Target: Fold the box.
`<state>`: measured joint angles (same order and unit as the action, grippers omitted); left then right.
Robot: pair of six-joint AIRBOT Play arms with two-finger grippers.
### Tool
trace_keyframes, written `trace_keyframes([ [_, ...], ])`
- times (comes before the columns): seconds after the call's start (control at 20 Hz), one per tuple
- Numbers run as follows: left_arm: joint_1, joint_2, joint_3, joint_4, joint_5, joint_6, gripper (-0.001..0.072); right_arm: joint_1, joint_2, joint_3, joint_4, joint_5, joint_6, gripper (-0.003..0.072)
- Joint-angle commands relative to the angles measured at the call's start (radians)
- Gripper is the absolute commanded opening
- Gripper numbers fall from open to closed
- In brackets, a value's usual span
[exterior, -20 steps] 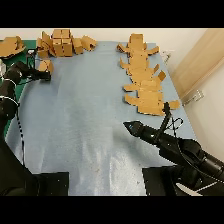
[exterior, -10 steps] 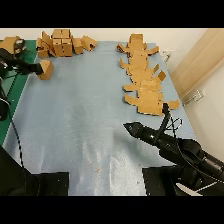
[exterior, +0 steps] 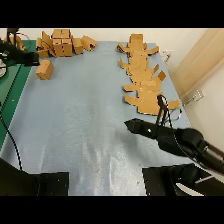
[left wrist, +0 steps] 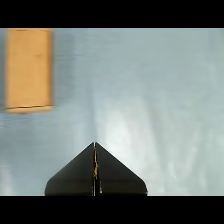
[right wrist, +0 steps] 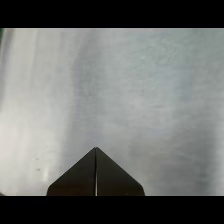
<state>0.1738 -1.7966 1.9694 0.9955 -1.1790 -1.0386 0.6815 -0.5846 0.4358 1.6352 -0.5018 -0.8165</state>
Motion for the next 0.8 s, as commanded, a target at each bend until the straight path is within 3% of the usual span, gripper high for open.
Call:
trace_keyframes([
  [0.0,-0.108,0.116,-0.114,-0.031,-0.082,0.046,0.0009,-0.043,-0.146,0.202,-0.117,-0.252,-0.160,0.0002],
  [0.1,-0.187,0.212,-0.245,-0.029,-0.067,0.053,0.0008,-0.070,-0.247,0.288,-0.101,-0.298,-0.311,0.0002],
  [0.25,-0.313,0.400,-0.500,-0.026,0.038,0.053,0.0007,-0.078,-0.396,0.389,-0.057,-0.334,-0.493,0.0002],
  [0.5,-0.499,0.699,-0.917,-0.027,0.199,0.029,0.0009,-0.078,-0.523,0.482,-0.036,-0.338,-0.617,0.0001],
  [0.6,-0.558,0.736,-0.990,-0.028,0.251,-0.008,0.0009,-0.078,-0.539,0.489,-0.018,-0.338,-0.661,0.0002],
  [0.75,-0.644,0.726,-1.009,-0.026,0.269,-0.022,0.0009,-0.077,-0.543,0.489,-0.004,-0.339,-0.662,0.0002],
])
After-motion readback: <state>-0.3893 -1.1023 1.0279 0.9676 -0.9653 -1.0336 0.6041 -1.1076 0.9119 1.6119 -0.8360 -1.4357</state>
